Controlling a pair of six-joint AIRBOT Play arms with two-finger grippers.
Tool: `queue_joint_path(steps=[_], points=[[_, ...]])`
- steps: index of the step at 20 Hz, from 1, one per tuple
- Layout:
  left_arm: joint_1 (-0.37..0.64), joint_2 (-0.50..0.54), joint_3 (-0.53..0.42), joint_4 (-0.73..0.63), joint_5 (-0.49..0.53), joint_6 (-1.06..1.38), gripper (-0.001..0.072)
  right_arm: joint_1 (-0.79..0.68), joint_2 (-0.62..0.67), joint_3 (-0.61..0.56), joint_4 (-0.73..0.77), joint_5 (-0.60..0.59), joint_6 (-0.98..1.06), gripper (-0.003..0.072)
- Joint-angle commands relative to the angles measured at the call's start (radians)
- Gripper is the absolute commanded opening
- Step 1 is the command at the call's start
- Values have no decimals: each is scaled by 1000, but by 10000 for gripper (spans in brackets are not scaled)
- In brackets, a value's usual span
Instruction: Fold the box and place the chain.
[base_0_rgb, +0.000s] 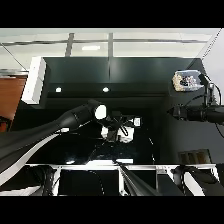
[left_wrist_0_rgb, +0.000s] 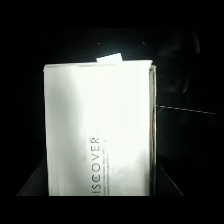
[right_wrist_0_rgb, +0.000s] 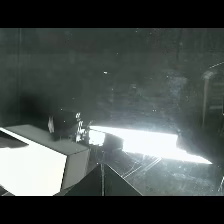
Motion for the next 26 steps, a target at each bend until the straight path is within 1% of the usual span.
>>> queue_joint_path(steps=[1,2,5,7,8,11,13,14,16,18,19,20,22,26], points=[[-25,-2,-17,16,97,-27,703,0,1,0,0,7,2,16],[-31,-5,-18,18,103,-37,701,0,1,0,1,6,3,16],[-36,-11,-19,19,101,-54,653,0,1,0,1,7,7,16],[-31,-5,-18,54,91,-89,302,0,1,0,0,7,7,16],[-26,5,-18,85,91,-119,269,0,1,0,0,6,7,16],[27,61,-18,221,74,-299,269,0,1,0,0,6,7,16],[114,114,-19,316,1,-465,269,0,1,0,0,8,7,16],[171,139,-19,351,-51,-552,269,0,1,0,0,8,7,16],[320,182,-19,367,-205,-714,270,0,1,0,0,6,6,16],[502,207,-19,369,-372,-861,270,0,1,0,0,6,6,16],[589,216,-25,368,-417,-924,271,0,1,0,-1,7,6,16],[674,228,-38,368,-432,-964,272,0,1,0,0,7,6,16],[846,262,-85,368,-415,-1005,273,0,1,0,-1,6,6,16],[1128,300,-156,386,-412,-1011,273,0,1,0,-3,2,6,16]])
